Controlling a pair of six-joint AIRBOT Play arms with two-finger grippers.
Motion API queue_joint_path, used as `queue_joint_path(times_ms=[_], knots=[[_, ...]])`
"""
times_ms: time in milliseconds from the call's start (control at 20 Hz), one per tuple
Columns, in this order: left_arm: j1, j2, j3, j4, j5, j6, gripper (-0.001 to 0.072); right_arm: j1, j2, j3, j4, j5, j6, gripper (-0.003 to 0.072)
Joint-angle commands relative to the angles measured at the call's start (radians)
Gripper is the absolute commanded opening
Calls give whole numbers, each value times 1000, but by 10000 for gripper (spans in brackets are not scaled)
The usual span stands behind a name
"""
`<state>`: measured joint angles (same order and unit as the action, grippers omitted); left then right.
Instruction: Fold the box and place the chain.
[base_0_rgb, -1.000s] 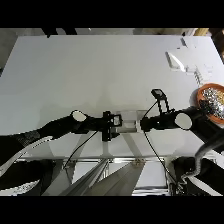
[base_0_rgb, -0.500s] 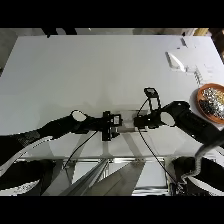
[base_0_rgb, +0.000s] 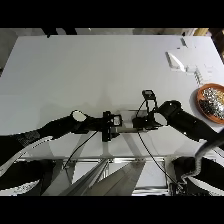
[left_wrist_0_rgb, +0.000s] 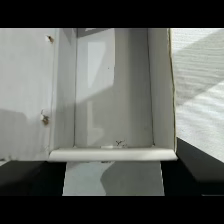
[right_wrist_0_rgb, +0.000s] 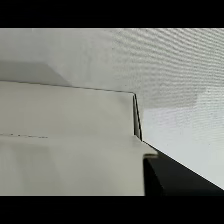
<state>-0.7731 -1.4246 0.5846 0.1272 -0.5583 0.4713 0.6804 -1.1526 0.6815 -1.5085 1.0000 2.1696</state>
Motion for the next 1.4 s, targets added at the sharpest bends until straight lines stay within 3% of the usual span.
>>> queue_joint_path(times_ms=[0,350,500,650,700,850,900,950,1000,1350], knots=[[0,0,0,0,0,0,314,16,-26,1,-11,-11,3,407],[0,0,0,0,0,0,314,28,-45,1,-18,-6,3,333],[0,0,0,0,0,0,314,29,-45,1,-18,8,7,261],[0,0,0,0,0,0,314,29,-45,1,-17,20,6,127],[0,0,0,0,0,0,314,29,-45,1,-18,31,6,51],[0,0,0,0,0,0,314,29,-45,1,-18,36,7,16],[0,0,0,0,0,0,314,29,-45,1,-18,36,6,28],[0,0,0,0,0,0,314,29,-45,1,-18,32,8,207],[0,0,0,0,0,0,314,29,-45,2,-20,31,22,257],[0,0,0,0,0,0,314,29,-45,26,-90,30,61,257]])
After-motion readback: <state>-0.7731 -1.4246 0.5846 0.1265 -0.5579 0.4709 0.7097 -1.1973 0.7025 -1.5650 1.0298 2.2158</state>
